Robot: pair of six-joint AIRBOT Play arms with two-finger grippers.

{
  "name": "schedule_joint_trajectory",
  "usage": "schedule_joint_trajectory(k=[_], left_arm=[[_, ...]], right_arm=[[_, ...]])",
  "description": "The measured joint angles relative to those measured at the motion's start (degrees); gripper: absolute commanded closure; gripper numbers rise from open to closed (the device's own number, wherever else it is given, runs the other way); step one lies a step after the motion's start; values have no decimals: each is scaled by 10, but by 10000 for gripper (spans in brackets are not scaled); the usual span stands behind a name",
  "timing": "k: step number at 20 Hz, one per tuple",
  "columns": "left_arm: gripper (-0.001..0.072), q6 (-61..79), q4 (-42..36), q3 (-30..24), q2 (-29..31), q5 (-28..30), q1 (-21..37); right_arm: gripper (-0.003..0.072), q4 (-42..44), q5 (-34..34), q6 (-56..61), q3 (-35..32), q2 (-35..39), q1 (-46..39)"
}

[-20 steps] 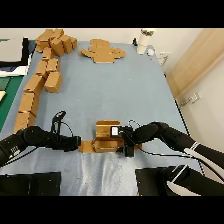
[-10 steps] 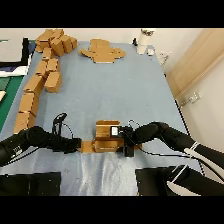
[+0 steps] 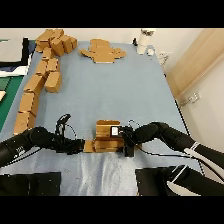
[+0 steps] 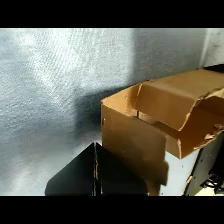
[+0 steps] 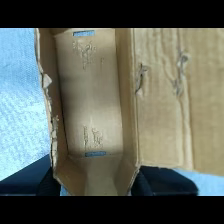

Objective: Fold the box.

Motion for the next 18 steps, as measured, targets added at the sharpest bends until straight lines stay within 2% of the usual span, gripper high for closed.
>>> schedule_joint_trajectory(k=[4,5,6,7,8,9,12,13,14,18], left_arm=[[693,0,-4,15,12,-7,-1],[543,0,-6,18,13,-8,-1],[256,0,-9,21,15,-8,-1],[242,0,-11,23,15,-8,-1],[291,0,-14,25,16,-8,-1],[370,0,-17,26,17,-7,-1],[329,1,-24,28,17,-7,-1],[233,3,-31,28,17,-7,-1],[209,11,-41,28,17,-6,-1],[209,57,-86,29,15,-2,-1]], right_arm=[[176,0,0,0,0,0,0],[176,0,0,0,0,0,0],[176,0,0,0,0,0,0],[176,0,0,0,0,0,0],[176,0,0,0,0,0,0],[177,0,0,0,0,0,0],[176,0,0,0,0,0,0],[176,0,0,0,0,0,0],[176,0,0,0,0,0,0],[176,0,0,0,0,0,0]])
